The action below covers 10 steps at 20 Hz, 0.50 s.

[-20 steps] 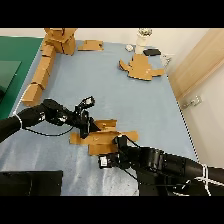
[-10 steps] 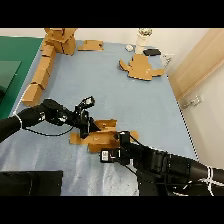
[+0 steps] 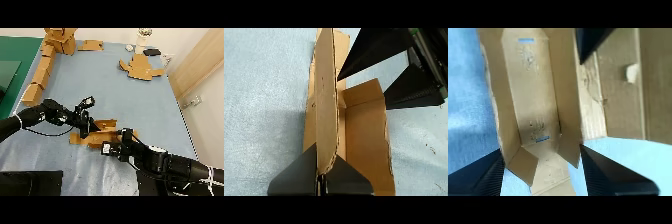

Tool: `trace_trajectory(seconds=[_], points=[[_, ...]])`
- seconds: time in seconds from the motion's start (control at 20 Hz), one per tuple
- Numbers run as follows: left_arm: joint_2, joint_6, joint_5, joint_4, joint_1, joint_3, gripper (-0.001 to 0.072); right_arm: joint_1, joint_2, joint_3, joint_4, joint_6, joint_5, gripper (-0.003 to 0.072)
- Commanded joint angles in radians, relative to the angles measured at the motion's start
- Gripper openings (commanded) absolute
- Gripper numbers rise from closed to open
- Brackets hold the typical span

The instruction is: Fold the box.

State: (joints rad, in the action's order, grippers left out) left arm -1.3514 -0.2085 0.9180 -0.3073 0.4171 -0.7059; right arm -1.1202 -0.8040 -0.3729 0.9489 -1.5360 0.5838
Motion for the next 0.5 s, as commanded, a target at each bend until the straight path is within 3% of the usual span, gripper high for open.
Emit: trace_trajectory(seconds=[0.0, 0.3, 0.45], points=[[0.000, 0.000, 0.000, 0.000, 0.001, 0.000, 0.0014, 0.015, 0.001, -0.001, -0.014, 0.055, -0.004, 0.0717], [0.000, 0.000, 0.000, 0.000, 0.001, 0.000, 0.0013, 0.111, 0.001, -0.001, 0.025, 0.013, -0.096, 0.0717], [0.000, 0.000, 0.000, 0.000, 0.001, 0.000, 0.0014, 0.203, -0.004, -0.001, 0.243, -0.256, -0.182, 0.0717]])
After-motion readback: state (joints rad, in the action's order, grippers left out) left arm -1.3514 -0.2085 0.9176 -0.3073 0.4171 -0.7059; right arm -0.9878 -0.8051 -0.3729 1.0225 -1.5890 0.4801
